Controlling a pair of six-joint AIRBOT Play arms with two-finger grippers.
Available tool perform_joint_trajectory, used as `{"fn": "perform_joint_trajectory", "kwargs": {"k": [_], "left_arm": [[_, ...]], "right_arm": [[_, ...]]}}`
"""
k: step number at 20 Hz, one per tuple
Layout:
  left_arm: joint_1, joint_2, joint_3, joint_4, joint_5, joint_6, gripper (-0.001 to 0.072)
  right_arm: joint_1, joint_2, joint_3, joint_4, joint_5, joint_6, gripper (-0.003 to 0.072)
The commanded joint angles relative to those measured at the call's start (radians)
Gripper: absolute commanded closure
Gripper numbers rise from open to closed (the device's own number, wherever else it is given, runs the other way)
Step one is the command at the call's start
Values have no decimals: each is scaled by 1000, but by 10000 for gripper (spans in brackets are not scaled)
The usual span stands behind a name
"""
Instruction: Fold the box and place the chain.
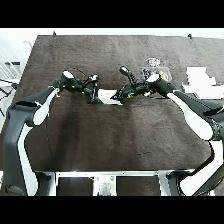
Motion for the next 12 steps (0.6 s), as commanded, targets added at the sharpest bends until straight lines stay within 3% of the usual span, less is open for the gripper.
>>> {"fn": "perform_joint_trajectory", "kwargs": {"k": [1,3,7,12], "left_arm": [[1,0,1,-1,0,-2,229],[1,0,1,-1,0,-1,229],[0,0,1,-1,0,-1,230],[1,0,1,-1,1,-1,230]], "right_arm": [[-3,49,14,67,11,-41,675],[-4,132,15,158,-3,-101,675],[-29,316,-8,151,-8,-52,677],[-116,587,-216,151,-13,-26,676]]}}
